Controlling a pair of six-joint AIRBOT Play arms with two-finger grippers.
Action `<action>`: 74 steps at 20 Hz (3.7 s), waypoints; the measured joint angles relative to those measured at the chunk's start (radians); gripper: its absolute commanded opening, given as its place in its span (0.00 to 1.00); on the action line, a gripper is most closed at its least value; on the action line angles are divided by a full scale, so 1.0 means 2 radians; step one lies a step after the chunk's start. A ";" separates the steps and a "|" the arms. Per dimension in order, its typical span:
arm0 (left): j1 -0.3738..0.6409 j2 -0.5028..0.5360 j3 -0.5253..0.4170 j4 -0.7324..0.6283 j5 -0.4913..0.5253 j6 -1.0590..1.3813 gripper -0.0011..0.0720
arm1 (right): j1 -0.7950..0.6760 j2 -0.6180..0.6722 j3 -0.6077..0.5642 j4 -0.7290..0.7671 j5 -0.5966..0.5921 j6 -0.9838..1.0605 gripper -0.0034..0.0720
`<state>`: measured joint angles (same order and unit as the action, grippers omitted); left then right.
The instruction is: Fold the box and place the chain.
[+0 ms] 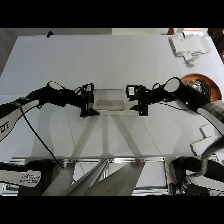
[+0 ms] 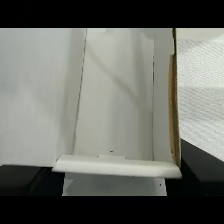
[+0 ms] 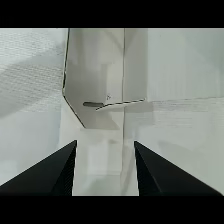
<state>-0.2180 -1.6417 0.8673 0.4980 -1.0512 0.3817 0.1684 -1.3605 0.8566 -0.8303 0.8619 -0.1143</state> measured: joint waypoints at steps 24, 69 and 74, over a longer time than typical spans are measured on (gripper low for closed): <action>0.000 0.000 0.000 0.000 0.000 0.000 0.58 | 0.047 -0.036 -0.002 0.045 -0.069 -0.008 0.52; 0.000 0.000 0.000 0.000 0.000 -0.001 0.58 | 0.046 0.034 -0.002 0.071 -0.030 0.084 0.05; 0.000 0.000 0.000 0.000 0.000 0.000 0.58 | 0.017 0.133 -0.002 -0.088 -0.022 0.316 0.05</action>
<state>-0.2180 -1.6413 0.8673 0.4976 -1.0512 0.3809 0.2028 -1.0946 0.8536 -1.0069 0.8173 0.5182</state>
